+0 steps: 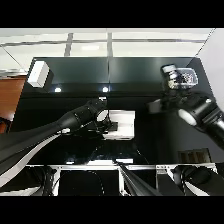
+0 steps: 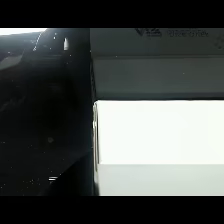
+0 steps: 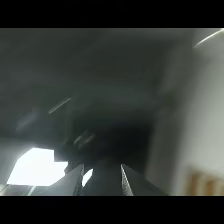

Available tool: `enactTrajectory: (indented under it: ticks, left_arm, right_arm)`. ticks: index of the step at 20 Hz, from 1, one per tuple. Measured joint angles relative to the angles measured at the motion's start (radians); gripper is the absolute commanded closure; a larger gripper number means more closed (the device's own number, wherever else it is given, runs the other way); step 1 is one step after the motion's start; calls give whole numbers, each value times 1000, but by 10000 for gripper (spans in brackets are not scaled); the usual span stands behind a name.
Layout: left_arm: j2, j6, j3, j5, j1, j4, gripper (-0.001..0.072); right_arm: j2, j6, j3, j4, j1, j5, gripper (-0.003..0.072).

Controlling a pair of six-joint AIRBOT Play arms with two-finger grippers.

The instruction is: Fold the box and place the chain.

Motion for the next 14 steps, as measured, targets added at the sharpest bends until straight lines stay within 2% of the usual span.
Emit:
enactTrajectory:
  ticks: [1, 4, 6, 9, 10, 11, 14]
  left_arm:
    - [0, 0, 0, 1, 0, 0, 684]
    - [0, 0, 0, 3, 0, 0, 684]
    - [0, 1, 0, 3, 0, 0, 684]
    - [0, 3, 0, 3, 0, 0, 684]
    - [0, 3, 0, 3, 0, 0, 684]
    - [0, 3, 0, 3, 0, 0, 684]
    - [0, 3, 0, 3, 0, 0, 684]
  right_arm:
    - [-3, -3, -9, -44, -54, -48, -34]
    - [-82, -7, -21, -98, -244, -199, -34]
    - [-187, -6, 26, -84, -379, -290, -34]
    - [-408, -42, 222, -2, -540, -326, -34]
    - [-487, -64, 304, 26, -573, -307, 8]
    - [-571, -86, 398, 48, -602, -274, 119]
    - [-775, -125, 620, 93, -646, -173, 121]
